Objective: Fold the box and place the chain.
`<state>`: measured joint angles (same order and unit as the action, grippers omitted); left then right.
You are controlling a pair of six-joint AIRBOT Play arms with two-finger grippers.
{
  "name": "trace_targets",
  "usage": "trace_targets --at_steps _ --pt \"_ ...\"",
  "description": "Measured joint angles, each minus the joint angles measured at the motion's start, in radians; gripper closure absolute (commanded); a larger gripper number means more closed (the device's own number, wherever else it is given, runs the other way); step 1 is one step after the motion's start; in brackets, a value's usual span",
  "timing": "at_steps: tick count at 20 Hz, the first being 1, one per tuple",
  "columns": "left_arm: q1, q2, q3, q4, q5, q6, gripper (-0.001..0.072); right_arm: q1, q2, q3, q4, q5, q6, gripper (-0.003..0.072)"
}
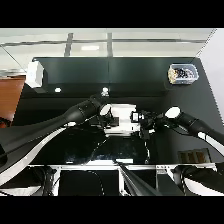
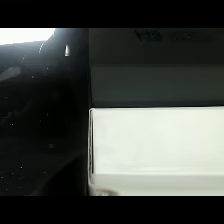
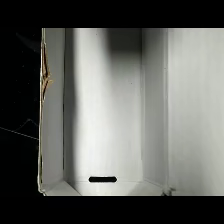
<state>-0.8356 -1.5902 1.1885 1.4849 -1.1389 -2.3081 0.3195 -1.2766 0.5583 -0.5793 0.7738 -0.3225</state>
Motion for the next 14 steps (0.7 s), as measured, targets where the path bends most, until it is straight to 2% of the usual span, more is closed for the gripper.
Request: trace_targets --at_steps 2,7,8,9,10,11,14 --pt "0.0 0.0 0.0 0.0 -0.002 -0.003 0.0684 0.0 0.0 0.0 0.0 0.0 0.0 0.0529" --pt "0.0 0.0 0.0 -0.004 0.001 -0.003 0.068 0.0 0.0 0.0 0.0 0.0 0.0 0.0529" --pt "0.0 0.0 0.0 -0.004 0.001 -0.003 0.0641 0.0 0.0 0.0 0.0 0.0 0.0 0.0529" --pt "0.0 0.0 0.0 -0.004 0.002 -0.004 0.0552 0.0 0.0 0.0 0.0 0.0 0.0 0.0529" --pt "0.0 0.0 0.0 -0.005 0.009 -0.005 0.0416 0.0 0.0 0.0 0.0 0.0 0.0 0.0529" --pt "0.0 0.0 0.0 -0.006 0.018 -0.006 0.0331 0.0 0.0 0.0 0.0 0.0 0.0 0.0529" --pt "0.0 0.0 0.005 -0.006 0.006 -0.006 0.0281 0.0 0.0 0.0 0.0 0.0 0.0 0.0529"
